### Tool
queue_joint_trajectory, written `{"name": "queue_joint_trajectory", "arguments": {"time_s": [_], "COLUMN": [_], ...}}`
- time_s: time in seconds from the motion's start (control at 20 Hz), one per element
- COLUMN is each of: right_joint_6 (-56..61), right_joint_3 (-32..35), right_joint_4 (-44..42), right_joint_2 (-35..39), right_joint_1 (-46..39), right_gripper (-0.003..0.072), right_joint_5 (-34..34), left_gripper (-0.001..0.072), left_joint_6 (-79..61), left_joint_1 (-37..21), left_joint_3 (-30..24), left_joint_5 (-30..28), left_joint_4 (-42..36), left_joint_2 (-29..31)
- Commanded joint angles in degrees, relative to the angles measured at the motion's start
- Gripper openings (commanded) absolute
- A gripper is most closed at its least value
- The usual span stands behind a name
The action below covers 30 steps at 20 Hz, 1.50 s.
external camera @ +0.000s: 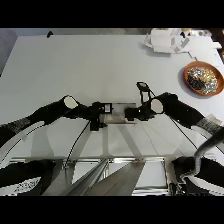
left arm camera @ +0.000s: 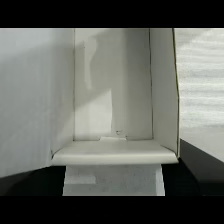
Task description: Fold the box and place the chain.
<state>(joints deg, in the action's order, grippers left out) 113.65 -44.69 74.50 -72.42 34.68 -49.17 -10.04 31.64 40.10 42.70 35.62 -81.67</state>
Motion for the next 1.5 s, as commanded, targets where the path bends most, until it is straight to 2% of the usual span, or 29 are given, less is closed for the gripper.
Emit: {"name": "queue_joint_trajectory", "arguments": {"time_s": [0.0,0.25,0.35,0.5,0.65,0.7,0.8,0.9,1.0,1.2,1.25,1.3,1.35,1.4,1.45], "right_joint_6": [5.4,13.5,14.1,14.1,16.3,16.9,16.9,16.9,16.9,16.9,17.1,17.1,17.1,17.1,17.1], "right_joint_3": [-0.9,-2.6,-4.3,-7.7,-8.2,-8.2,-8.2,-8.2,-8.2,-8.2,-8.2,-8.2,-8.2,-8.2,-8.2], "right_joint_4": [1.4,7.2,8.2,8.7,10.4,10.8,11.2,11.2,11.0,10.8,10.8,10.8,11.0,11.1,11.1], "right_joint_2": [-1.2,-2.2,-3.8,-7.9,-8.7,-8.7,-8.7,-8.9,-9.4,-10.7,-10.7,-10.7,-10.7,-10.7,-10.7], "right_joint_1": [2.1,4.7,5.9,7.4,7.9,7.9,7.9,7.9,7.9,8.6,8.7,8.7,8.7,8.7,8.7], "right_gripper": [0.0461,0.0453,0.0416,0.0416,0.0394,0.0368,0.0268,0.0133,0.0029,0.0016,0.0154,0.0229,0.0209,0.0153,0.0142], "right_joint_5": [-0.7,-0.9,-1.7,-6.4,-8.0,-8.7,-9.4,-9.4,-9.4,-9.8,-9.5,-9.7,-10.0,-10.0,-10.0], "left_gripper": [0.021,0.021,0.021,0.021,0.021,0.021,0.021,0.021,0.021,0.021,0.021,0.021,0.021,0.021,0.021], "left_joint_6": [0.0,0.0,0.0,0.0,0.0,0.0,0.0,0.0,0.0,0.0,0.0,0.0,0.0,0.0,0.0], "left_joint_1": [0.0,0.0,0.0,0.0,0.0,0.0,0.0,0.0,0.0,0.0,0.0,0.0,0.0,0.0,0.0], "left_joint_3": [0.0,0.0,0.0,0.0,0.0,0.0,0.0,0.0,0.0,0.0,0.0,0.0,0.0,0.0,0.0], "left_joint_5": [0.0,0.0,0.0,0.0,0.0,0.0,0.0,0.0,0.0,0.0,0.0,0.0,0.0,-0.1,0.0], "left_joint_4": [0.0,0.0,0.0,0.0,0.0,0.0,0.0,0.0,0.0,0.0,0.0,0.0,0.0,0.0,0.0], "left_joint_2": [0.0,0.0,0.0,0.0,0.0,0.0,0.0,0.0,0.0,0.0,0.0,0.0,0.0,0.0,0.0]}}
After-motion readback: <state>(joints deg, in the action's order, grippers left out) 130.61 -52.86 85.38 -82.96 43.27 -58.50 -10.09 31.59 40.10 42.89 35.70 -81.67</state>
